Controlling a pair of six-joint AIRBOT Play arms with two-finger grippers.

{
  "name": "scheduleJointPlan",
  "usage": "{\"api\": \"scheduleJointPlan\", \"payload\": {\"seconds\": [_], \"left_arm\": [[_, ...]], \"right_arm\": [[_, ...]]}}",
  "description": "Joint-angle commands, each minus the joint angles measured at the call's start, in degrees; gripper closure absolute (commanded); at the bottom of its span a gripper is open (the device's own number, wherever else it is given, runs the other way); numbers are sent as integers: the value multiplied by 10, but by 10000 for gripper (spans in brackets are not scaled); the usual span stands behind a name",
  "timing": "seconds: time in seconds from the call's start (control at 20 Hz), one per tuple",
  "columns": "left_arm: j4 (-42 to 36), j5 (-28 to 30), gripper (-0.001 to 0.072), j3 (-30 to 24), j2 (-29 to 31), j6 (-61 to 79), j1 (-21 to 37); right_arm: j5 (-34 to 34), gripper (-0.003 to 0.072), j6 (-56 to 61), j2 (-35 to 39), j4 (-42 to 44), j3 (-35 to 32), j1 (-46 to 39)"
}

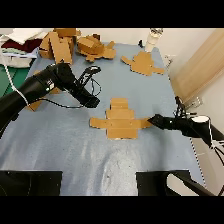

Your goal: Fold the box.

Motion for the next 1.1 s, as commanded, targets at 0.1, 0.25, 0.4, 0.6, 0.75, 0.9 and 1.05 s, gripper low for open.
{"api": "scheduleJointPlan", "payload": {"seconds": [0.1,0.25,0.4,0.6,0.75,0.9,1.05], "left_arm": [[0,5,699,0,0,-3,0],[-6,-10,699,0,0,-2,0],[-6,-10,698,0,0,-1,0],[-6,-11,698,0,0,3,1],[-4,-10,698,0,0,3,1],[-4,-11,698,0,0,3,1],[-4,-11,698,0,0,3,1]], "right_arm": [[36,439,14,-41,-24,52,3],[53,439,13,-74,-25,52,3],[56,439,11,-92,-27,52,3],[81,438,7,-83,-31,68,2],[85,438,7,-63,-30,94,0],[84,435,14,-56,-39,127,-2],[75,434,28,-56,-75,145,-2]]}}
